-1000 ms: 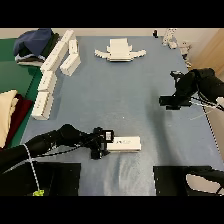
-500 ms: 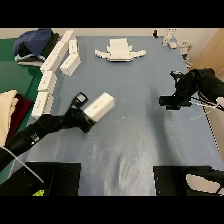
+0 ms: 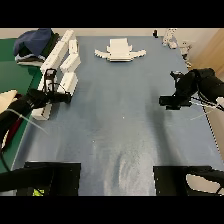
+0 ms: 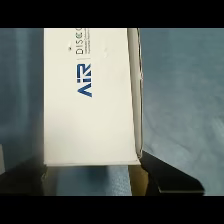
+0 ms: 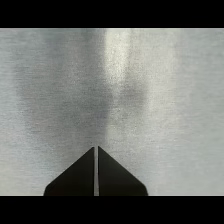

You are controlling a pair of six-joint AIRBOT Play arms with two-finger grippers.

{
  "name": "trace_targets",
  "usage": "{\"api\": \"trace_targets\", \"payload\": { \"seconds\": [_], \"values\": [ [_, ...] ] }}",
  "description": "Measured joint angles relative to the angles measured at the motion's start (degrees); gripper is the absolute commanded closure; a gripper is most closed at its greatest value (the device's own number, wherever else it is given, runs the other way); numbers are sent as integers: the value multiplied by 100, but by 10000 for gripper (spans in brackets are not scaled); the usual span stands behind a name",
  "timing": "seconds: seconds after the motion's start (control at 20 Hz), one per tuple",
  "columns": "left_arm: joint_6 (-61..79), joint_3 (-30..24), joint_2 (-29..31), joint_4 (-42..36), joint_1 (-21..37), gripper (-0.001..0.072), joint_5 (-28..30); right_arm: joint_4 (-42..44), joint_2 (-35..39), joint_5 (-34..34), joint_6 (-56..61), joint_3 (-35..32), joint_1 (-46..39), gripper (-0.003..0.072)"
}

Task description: Fold the box.

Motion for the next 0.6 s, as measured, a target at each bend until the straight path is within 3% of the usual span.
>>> {"api": "trace_targets", "payload": {
  "seconds": [0.35, 0.6],
  "values": [
    [-354, 1902, -1794, 61, 146, 247, -205, 0, 0, 0, 0, 0, 2, 650],
    [-553, 2865, -2522, 94, 157, 248, -363, 0, 0, 0, 0, 0, 0, 650]
  ]
}}
